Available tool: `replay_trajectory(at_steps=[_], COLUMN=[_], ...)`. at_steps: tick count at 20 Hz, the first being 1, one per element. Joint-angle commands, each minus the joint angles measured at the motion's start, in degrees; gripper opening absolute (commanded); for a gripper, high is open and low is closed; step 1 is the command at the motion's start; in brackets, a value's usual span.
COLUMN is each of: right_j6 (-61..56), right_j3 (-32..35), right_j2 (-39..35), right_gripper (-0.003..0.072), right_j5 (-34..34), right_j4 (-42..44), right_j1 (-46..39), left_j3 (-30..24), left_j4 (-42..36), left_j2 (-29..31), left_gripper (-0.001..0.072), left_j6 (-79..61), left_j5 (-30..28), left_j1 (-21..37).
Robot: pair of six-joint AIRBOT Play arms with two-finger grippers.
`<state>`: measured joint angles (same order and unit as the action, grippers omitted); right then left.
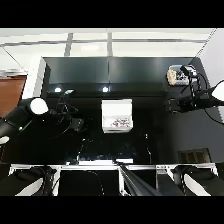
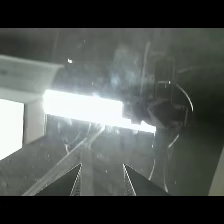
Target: Fold the box and place the chain.
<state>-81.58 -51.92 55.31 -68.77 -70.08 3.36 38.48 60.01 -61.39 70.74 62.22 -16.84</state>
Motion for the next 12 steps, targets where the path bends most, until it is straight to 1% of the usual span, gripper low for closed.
replay_trajectory(at_steps=[1, 3, 4, 7, 8, 10, 12], right_j6=[1.8, 3.2, 3.2, 3.2, 3.2, 3.2, 3.2], right_j3=[0.0, 0.0, 0.0, 0.0, 0.0, 0.0, 0.0], right_j2=[0.0, 0.0, 0.0, 0.0, 0.0, 0.0, 0.0], right_gripper=[0.0315, 0.0315, 0.0315, 0.0315, 0.0315, 0.0315, 0.0316], right_j5=[2.3, 1.9, 1.9, 2.5, 2.5, 2.5, 2.6], right_j4=[0.1, -0.3, -0.3, -0.3, -0.4, -0.4, -0.4], right_j1=[0.0, 0.0, 0.0, 0.0, 0.0, 0.0, 0.0], left_j3=[-5.0, -5.0, -5.0, -4.9, -4.4, -3.1, -1.5], left_j4=[-18.7, -19.2, -19.4, -19.7, -20.8, -24.5, -26.5], left_j2=[-0.8, -2.0, -2.8, -5.8, -7.2, -10.4, -12.8], left_gripper=[0.0720, 0.0720, 0.0720, 0.0720, 0.0720, 0.0720, 0.0720], left_j6=[-42.0, -50.6, -57.1, -83.2, -86.6, -87.0, -87.4], left_j5=[-4.9, -9.6, -11.1, -11.5, -11.5, -11.5, -11.7], left_j1=[3.3, 1.7, 0.8, -1.7, -1.9, -1.9, -2.4])
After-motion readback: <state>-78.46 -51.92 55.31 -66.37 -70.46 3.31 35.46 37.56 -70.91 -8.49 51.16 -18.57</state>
